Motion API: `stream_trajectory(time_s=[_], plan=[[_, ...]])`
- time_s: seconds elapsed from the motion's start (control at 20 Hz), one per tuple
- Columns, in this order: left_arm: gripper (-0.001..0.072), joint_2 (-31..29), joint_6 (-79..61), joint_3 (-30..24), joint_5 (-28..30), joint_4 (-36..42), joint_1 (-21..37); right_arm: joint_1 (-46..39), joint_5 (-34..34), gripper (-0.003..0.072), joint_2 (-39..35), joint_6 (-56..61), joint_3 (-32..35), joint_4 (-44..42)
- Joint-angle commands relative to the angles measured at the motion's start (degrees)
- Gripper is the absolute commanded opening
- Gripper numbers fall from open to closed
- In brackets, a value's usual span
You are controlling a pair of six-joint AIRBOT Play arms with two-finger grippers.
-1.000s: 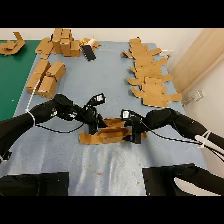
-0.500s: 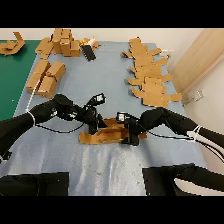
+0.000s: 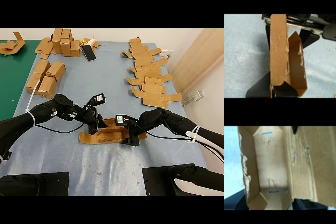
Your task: Fold the box.
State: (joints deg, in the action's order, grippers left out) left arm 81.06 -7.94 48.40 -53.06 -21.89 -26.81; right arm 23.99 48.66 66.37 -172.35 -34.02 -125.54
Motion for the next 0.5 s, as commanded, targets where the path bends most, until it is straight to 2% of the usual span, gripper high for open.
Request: stream_trajectory(time_s=[0.0,0.45], plan=[[0.0012,0.0,0.0,0.0,0.0,0.0,0.0,0.1,0.3,0.0704,0.0,1.2,-0.1,1.1],[0.0013,0.0,0.0,0.0,0.0,0.0,0.0,0.1,-0.3,0.0700,0.1,1.3,0.0,-0.3]])
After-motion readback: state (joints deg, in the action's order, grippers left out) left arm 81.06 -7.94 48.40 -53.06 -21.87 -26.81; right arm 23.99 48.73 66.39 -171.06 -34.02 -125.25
